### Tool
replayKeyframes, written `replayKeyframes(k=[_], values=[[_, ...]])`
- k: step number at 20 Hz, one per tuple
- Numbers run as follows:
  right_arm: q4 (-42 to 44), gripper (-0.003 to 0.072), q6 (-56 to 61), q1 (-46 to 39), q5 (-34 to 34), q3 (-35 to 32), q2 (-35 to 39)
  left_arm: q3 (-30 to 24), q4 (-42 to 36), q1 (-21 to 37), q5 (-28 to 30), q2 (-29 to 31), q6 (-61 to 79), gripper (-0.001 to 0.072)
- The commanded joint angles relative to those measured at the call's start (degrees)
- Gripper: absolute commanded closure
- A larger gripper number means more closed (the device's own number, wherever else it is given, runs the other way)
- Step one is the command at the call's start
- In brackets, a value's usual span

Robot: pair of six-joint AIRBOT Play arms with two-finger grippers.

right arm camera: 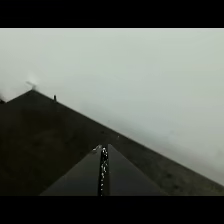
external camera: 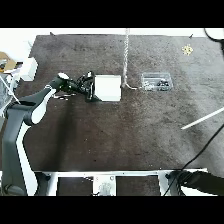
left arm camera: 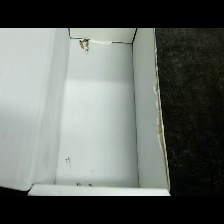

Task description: Fold the box and place the chain.

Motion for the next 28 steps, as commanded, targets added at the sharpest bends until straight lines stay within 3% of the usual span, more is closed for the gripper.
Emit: replayKeyframes(k=[1, 8, 12, 15, 16, 17, 18, 21, 24, 26, 28], values=[[1.46, 0.0686, 1.36, 0.74, 4.61, 0.0, -2.95, 0.07, 0.02, -0.04, 0.0, 0.0, 0.0, 0.0424], [3.52, 0.0685, 2.29, 0.72, 8.9, -1.66, -12.33, 0.07, 0.02, -0.02, 0.0, 0.0, 0.0, 0.0425], [3.5, 0.0685, 6.47, 0.72, 7.93, -11.13, -13.16, 0.07, 0.02, -0.02, 0.0, 0.0, 0.0, 0.0424], [3.61, 0.0684, 8.74, 0.72, 1.77, -19.21, -14.36, 0.07, 0.02, -0.04, 0.0, 0.0, 0.0, 0.0424], [3.72, 0.061, 8.76, 0.72, 0.9, -20.57, -15.43, 0.07, 0.02, -0.04, 0.0, -0.02, 0.0, 0.0424], [3.69, 0.0438, 8.7, 0.72, 1.27, -21.22, -16.5, 0.07, 0.02, -0.02, 0.0, -0.02, 0.0, 0.0424], [3.69, 0.0404, 8.74, 0.63, 2.45, -21.27, -17.03, 0.07, 0.02, -0.04, 0.0, 0.0, 0.0, 0.0424], [3.69, 0.0405, 9.03, -1.09, 6.14, -21.27, -14.75, 0.07, 0.02, -0.02, 0.0, 0.0, 0.0, 0.0424], [3.26, 0.0403, 12.46, -5.55, 15.26, -21.97, -12.0, 0.07, 0.02, -0.02, 0.0, 0.0, 0.0, 0.0425], [3.23, 0.0403, 15.96, -10.08, 14.47, -26.99, -10.16, 0.07, 0.02, -0.04, 0.0, 0.0, 0.0, 0.0424], [3.43, 0.0402, 22.05, -15.52, 8.81, -33.99, -9.38, 0.07, 0.02, -0.02, 0.02, 0.0, 0.0, 0.0424]])
